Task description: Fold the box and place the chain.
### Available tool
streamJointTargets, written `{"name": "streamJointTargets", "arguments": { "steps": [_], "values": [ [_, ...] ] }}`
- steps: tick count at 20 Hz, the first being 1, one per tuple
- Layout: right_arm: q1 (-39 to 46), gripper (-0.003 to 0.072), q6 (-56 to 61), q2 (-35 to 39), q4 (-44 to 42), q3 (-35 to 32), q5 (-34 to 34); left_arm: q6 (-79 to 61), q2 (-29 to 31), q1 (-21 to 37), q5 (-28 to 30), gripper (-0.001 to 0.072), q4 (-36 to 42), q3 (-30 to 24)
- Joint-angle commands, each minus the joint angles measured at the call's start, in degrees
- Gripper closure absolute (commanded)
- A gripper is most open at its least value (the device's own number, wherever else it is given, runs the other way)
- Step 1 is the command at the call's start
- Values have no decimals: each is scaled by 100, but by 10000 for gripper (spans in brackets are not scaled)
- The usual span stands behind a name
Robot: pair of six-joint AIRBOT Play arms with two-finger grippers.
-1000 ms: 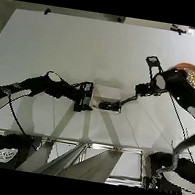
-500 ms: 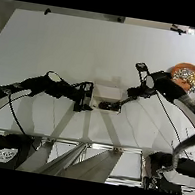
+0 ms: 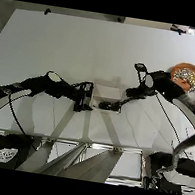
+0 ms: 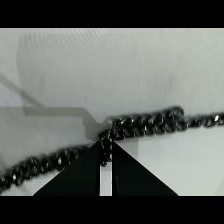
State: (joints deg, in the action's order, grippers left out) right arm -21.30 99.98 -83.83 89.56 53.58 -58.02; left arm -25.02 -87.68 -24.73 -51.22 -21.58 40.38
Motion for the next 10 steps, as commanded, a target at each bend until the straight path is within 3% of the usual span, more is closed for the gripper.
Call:
{"name": "streamJointTargets", "arguments": {
  "steps": [1, 10],
  "values": [
    [-7, 675, -81, 245, -2, 11, -85, -2, 0, 0, 0, 435, -2, 2],
    [-409, 675, -302, 2100, 2, 11, -140, -2, 0, 0, 0, 435, -2, 2]
  ]
}}
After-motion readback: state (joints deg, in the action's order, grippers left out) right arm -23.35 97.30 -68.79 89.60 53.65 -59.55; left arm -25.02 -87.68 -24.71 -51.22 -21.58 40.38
